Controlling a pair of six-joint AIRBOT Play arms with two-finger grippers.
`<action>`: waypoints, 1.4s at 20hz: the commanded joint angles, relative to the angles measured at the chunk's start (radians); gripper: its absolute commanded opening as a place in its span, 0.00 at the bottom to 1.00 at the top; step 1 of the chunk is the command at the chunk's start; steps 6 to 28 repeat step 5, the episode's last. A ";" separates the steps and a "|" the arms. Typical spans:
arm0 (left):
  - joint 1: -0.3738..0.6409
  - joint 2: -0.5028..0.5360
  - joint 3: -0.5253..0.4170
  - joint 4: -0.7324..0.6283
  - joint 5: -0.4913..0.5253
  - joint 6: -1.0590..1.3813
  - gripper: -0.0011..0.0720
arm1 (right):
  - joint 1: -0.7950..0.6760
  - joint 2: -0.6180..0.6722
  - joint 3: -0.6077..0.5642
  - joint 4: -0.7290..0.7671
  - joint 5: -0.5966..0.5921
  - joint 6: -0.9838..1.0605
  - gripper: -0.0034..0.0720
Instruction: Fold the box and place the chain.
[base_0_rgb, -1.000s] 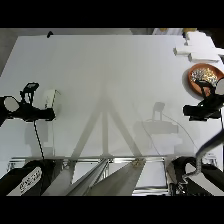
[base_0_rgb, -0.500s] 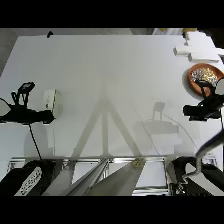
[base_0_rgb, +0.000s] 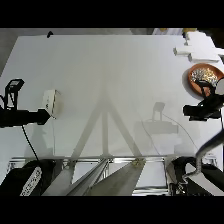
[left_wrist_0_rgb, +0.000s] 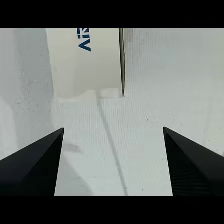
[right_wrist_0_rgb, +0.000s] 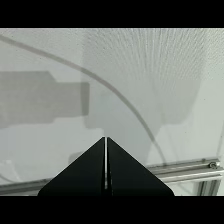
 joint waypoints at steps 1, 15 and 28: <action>0.000 0.013 0.000 -0.001 0.011 0.000 0.97 | 0.000 0.000 0.001 0.000 0.000 0.000 0.07; 0.000 0.012 0.000 0.000 0.016 0.000 0.97 | 0.000 0.000 0.001 0.000 0.000 0.000 0.07; 0.000 0.012 0.000 0.000 0.016 0.000 0.97 | 0.000 0.000 0.001 0.000 0.000 0.000 0.07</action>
